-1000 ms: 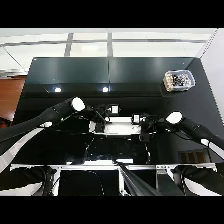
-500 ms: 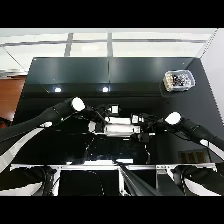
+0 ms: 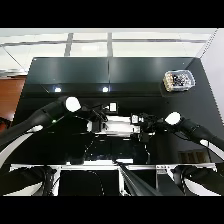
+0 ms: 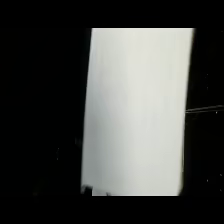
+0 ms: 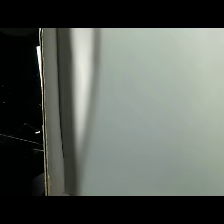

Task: Fold the box and place the chain.

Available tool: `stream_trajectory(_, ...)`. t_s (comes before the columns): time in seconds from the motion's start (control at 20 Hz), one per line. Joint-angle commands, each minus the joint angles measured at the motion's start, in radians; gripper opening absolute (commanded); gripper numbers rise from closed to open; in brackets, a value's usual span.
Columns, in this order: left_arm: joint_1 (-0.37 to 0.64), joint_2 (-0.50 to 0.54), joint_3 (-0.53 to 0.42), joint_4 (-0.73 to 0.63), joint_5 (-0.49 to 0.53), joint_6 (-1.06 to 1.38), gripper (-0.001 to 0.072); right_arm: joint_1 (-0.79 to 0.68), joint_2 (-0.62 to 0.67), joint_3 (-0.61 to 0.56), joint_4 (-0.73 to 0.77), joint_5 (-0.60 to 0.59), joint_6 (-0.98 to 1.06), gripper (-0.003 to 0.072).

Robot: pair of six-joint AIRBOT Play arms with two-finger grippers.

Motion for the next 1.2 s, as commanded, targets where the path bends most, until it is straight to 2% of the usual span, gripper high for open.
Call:
stream_trajectory(0.0, 0.026, 0.105, 0.001, 0.205, -0.154, -0.285, 0.0584, 0.001, -0.001, 0.000, -0.003, 0.004, -0.001, 0.0186)
stream_trajectory(0.05, 0.042, 0.116, 0.001, 0.212, -0.228, -0.342, 0.0580, 0.001, -0.001, 0.000, -0.002, 0.003, 0.000, 0.0185)
stream_trajectory(0.1, 0.054, 0.116, 0.000, 0.195, -0.290, -0.405, 0.0523, 0.001, -0.001, 0.000, -0.002, 0.003, 0.000, 0.0184)
stream_trajectory(0.15, 0.058, 0.109, -0.001, 0.161, -0.341, -0.473, 0.0285, 0.001, -0.001, 0.000, 0.000, 0.003, 0.000, 0.0185)
stream_trajectory(0.2, 0.056, 0.098, -0.002, 0.105, -0.378, -0.510, 0.0015, 0.001, -0.001, 0.000, 0.000, 0.003, 0.000, 0.0186)
stream_trajectory(0.25, 0.055, 0.080, -0.002, 0.011, -0.409, -0.508, 0.0025, 0.001, -0.001, 0.000, 0.000, 0.003, 0.000, 0.0187)
stream_trajectory(0.35, 0.055, 0.039, -0.003, -0.222, -0.385, -0.497, 0.0024, 0.001, -0.001, 0.000, 0.000, 0.003, 0.000, 0.0187)
stream_trajectory(0.45, 0.061, 0.007, -0.002, -0.409, -0.293, -0.438, 0.0024, 0.001, -0.001, 0.000, 0.000, 0.003, 0.000, 0.0187)
stream_trajectory(0.55, 0.082, -0.016, -0.002, -0.526, -0.173, -0.398, 0.0023, 0.001, -0.001, 0.000, 0.000, 0.003, 0.000, 0.0187)
stream_trajectory(0.7, 0.119, -0.045, -0.003, -0.526, 0.012, -0.395, 0.0022, 0.001, -0.001, 0.000, 0.000, 0.003, 0.000, 0.0187)
stream_trajectory(0.8, 0.131, -0.082, -0.002, -0.502, 0.071, -0.394, 0.0022, 0.001, -0.001, 0.000, 0.000, 0.003, 0.000, 0.0187)
stream_trajectory(1.15, 0.117, -0.226, -0.003, -0.474, 0.011, -0.395, 0.0022, 0.001, -0.001, 0.000, 0.000, 0.003, 0.000, 0.0187)
